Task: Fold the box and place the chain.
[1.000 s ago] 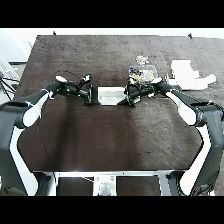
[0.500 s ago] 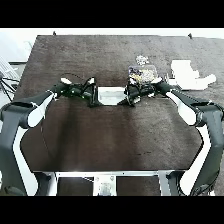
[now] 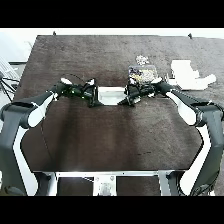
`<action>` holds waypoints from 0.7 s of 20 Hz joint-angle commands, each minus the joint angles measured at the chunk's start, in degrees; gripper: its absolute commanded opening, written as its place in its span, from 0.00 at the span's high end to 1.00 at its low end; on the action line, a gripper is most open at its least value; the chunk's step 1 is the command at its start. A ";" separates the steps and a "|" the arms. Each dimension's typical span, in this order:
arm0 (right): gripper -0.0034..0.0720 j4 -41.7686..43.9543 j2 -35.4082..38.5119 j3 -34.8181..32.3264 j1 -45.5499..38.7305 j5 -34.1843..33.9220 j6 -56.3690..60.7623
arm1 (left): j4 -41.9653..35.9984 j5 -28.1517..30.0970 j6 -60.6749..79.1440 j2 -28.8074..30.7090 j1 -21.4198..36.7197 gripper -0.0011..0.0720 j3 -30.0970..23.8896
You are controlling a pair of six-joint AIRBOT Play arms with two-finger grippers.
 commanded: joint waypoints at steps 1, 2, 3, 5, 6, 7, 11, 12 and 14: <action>0.40 0.00 0.00 -0.02 0.02 -0.02 -0.07 | 0.09 -0.15 0.33 -0.04 -0.04 0.26 0.04; 0.40 0.00 0.00 -0.02 0.02 -0.02 -0.07 | 0.09 -0.13 0.33 -0.04 -0.04 0.26 0.04; 0.40 0.00 0.00 -0.02 0.02 -0.02 -0.07 | 0.09 -0.15 0.33 -0.04 -0.04 0.26 0.04; 0.40 0.00 0.00 -0.02 0.02 -0.02 -0.07 | 0.07 -0.09 0.33 -0.04 -0.04 0.26 0.04; 0.40 0.00 0.00 -0.02 0.02 -0.02 -0.07 | 0.09 -0.11 0.33 -0.04 -0.04 0.26 0.04; 0.40 0.00 0.00 -0.02 0.02 -0.02 -0.07 | 0.09 -0.11 0.33 -0.04 -0.04 0.26 0.04; 0.40 0.02 0.00 -0.02 0.09 0.04 0.02 | 0.07 -0.13 0.33 -0.04 -0.04 0.26 0.04; 0.42 0.04 0.02 -0.02 0.07 0.87 1.01 | 0.07 -0.11 0.33 -0.04 -0.04 0.26 0.04; 0.15 1.09 0.76 0.04 -0.07 0.87 1.73 | 0.09 -0.13 0.33 -0.04 -0.04 0.26 0.04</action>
